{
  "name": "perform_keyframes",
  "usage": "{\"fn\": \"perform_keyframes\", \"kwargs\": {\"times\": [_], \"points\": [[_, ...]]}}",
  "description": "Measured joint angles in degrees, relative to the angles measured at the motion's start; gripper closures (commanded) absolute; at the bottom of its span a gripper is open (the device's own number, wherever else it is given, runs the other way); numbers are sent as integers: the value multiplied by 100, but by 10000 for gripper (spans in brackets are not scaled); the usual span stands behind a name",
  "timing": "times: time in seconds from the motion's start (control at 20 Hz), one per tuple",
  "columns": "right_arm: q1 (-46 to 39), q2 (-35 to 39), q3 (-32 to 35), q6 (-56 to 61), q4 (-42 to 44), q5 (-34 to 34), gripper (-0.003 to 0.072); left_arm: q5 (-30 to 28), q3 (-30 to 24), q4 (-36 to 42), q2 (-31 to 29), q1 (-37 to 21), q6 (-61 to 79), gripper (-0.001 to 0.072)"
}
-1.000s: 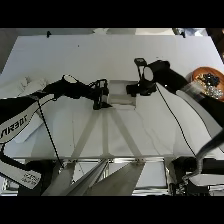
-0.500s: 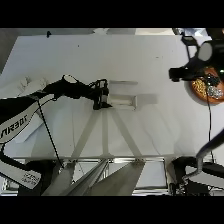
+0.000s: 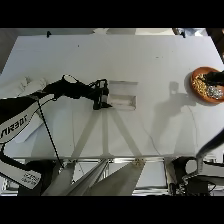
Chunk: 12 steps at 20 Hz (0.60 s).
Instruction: Fold the box and place the chain.
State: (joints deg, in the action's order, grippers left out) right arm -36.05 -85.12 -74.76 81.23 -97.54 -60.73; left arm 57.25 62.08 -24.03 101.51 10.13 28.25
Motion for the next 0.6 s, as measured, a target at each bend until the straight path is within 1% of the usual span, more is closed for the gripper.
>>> {"fn": "perform_keyframes", "kwargs": {"times": [0.15,0.2,0.45,0.5,0.55,0.6], "points": [[-426,-433,2,-136,4,243,262,0,0,0,0,0,2,410],[-527,-575,0,-155,4,330,281,0,0,0,0,0,2,410],[-737,-1067,0,-203,-26,717,300,0,0,0,0,0,2,410],[-754,-1130,-4,-208,-42,793,417,0,0,2,0,0,2,410],[-763,-1185,-7,-214,-46,872,556,0,0,2,0,0,2,410],[-767,-1241,-4,-223,-61,914,664,0,0,0,0,0,2,410]]}}
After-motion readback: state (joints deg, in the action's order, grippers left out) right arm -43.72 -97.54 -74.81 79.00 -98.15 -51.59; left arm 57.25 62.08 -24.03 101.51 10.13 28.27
